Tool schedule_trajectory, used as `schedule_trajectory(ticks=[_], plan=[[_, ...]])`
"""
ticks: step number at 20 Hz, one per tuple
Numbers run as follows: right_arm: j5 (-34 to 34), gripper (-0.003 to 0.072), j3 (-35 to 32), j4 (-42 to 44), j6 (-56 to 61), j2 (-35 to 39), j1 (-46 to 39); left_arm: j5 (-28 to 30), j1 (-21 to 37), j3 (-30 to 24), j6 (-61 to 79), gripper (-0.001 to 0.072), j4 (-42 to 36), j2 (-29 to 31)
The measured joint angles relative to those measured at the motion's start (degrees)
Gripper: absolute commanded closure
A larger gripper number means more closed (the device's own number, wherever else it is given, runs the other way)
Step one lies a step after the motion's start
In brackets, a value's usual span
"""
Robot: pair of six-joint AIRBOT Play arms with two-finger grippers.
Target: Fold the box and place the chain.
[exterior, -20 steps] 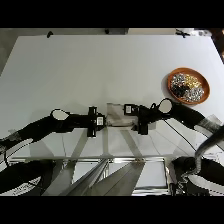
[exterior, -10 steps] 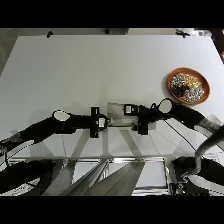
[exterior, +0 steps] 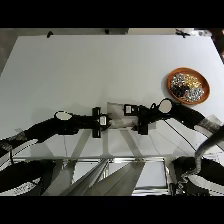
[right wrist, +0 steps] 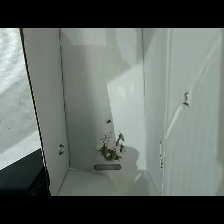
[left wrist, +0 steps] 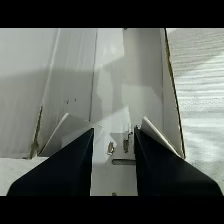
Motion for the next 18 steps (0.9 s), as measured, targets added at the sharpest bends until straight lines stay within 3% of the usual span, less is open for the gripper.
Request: schedule_trajectory(ticks=[6, 7, 9, 10, 14, 18], plan=[[0.02, 0.0277, 0.00, 0.13, 0.15, 0.00, 0.00, 0.20, -0.35, -0.04, -2.95, 0.0443, -1.66, 0.87], [0.02, 0.0277, 0.00, 0.17, 0.22, 0.00, 0.00, 0.11, -0.31, -0.04, -5.84, 0.0474, -1.75, 1.99], [0.00, 0.0277, 0.00, 0.31, 0.35, 0.00, 0.00, -0.04, 0.57, 0.00, -13.07, 0.0637, -1.27, 5.16], [0.00, 0.0277, 0.00, 0.31, 0.39, 0.00, 0.00, 0.13, 1.46, 0.00, -17.40, 0.0650, 0.24, 7.02], [0.00, 0.0277, 0.00, 0.20, 0.20, 0.00, 0.00, -0.90, 8.37, 0.00, -42.58, 0.0706, 15.45, 16.15], [0.00, 0.0277, 0.00, 0.17, 0.20, 0.00, 0.00, -9.68, 19.02, 0.00, -73.18, 0.0706, 37.18, 24.59]])
